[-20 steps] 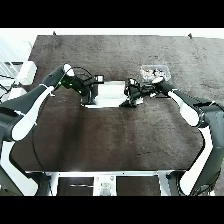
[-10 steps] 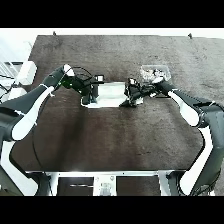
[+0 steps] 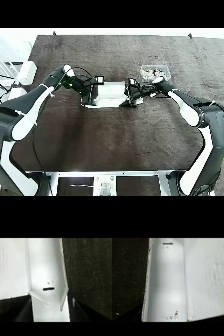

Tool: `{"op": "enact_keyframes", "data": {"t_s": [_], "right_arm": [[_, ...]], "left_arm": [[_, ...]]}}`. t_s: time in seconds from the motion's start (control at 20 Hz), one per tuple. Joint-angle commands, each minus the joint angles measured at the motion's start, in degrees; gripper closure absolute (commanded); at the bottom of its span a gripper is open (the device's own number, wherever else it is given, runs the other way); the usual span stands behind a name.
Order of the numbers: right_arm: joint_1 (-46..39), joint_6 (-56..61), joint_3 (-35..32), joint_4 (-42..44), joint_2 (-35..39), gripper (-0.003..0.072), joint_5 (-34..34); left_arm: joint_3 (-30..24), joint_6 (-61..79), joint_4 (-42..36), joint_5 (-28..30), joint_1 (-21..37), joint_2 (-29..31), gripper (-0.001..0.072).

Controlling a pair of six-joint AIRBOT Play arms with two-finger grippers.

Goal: Fold the box and place the chain.

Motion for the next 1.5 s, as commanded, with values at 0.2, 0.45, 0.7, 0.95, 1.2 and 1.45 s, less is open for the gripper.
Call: {"op": "enact_keyframes", "data": {"t_s": [0.2, 0.45, 0.7, 0.95, 1.2, 1.45], "right_arm": [[0.0, 0.0, 0.0, 0.0, 0.0, 0.0323, 0.0], [0.0, 0.0, 0.0, 0.0, 0.0, 0.0323, 0.0], [0.0, 0.0, 0.0, 0.0, 0.0, 0.0323, 0.0], [0.0, 0.0, 0.0, 0.0, 0.0, 0.0323, 0.0], [0.0, 0.0, 0.0, 0.0, 0.0, 0.0323, 0.0], [0.0, 0.0, 0.0, 0.0, 0.0, 0.0323, 0.0]], "left_arm": [[0.0, 2.7, 0.3, 1.0, 0.0, -1.0, 0.0221], [0.0, 4.6, 0.2, 2.5, 0.0, -1.9, 0.0222], [0.0, 4.7, -0.7, 3.0, 0.0, -1.9, 0.043], [0.0, 6.1, -3.6, 3.7, 0.0, -2.0, 0.0431], [0.0, 7.6, -10.7, 3.8, 0.0, -2.8, 0.0431], [0.0, 7.6, -15.0, 6.5, 0.0, -4.5, 0.0429]]}}
